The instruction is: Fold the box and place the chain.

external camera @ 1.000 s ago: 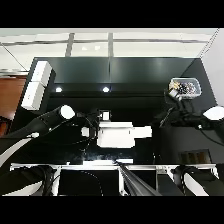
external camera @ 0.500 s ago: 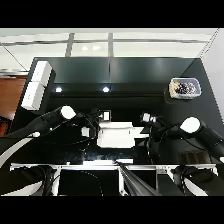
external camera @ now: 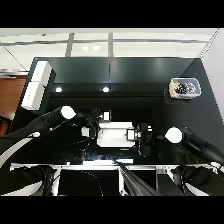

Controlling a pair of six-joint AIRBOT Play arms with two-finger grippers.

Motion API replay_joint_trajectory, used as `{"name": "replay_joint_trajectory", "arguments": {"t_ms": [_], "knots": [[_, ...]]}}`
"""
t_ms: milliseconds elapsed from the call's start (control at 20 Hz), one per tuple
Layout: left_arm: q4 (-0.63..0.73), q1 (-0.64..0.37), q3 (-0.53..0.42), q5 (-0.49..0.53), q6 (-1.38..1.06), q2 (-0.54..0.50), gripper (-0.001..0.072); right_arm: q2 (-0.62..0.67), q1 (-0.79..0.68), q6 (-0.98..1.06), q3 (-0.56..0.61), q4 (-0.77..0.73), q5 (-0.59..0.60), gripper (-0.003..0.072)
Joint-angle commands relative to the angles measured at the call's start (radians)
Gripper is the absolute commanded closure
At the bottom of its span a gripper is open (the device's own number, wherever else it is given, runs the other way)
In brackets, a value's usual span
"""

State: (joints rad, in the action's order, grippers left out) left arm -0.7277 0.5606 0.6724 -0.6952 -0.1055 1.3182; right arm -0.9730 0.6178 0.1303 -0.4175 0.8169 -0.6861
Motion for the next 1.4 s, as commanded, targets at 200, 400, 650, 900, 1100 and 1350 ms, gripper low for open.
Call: {"name": "replay_joint_trajectory", "arguments": {"t_ms": [200,400,650,900,1100,1350], "knots": [[0.000,0.001,0.000,-0.011,0.002,0.001,0.0683,-0.013,-0.031,0.072,-0.076,0.010,-0.007,0.0038],[0.000,0.001,0.000,-0.016,0.002,0.001,0.0682,-0.013,-0.078,0.070,-0.098,0.010,0.037,0.0037],[-0.001,0.001,0.000,-0.016,0.001,0.001,0.0683,-0.013,-0.088,0.071,-0.098,-0.001,0.043,0.0037],[0.000,0.001,0.000,-0.016,0.001,0.001,0.0682,-0.012,-0.088,0.070,-0.100,-0.004,0.045,0.0038],[0.000,0.001,0.000,-0.016,0.001,0.001,0.0682,-0.006,-0.088,0.066,-0.105,-0.004,0.070,0.0038],[0.000,0.001,0.000,-0.016,0.001,0.001,0.0682,-0.011,-0.088,0.043,-0.105,-0.005,0.038,0.0038]]}}
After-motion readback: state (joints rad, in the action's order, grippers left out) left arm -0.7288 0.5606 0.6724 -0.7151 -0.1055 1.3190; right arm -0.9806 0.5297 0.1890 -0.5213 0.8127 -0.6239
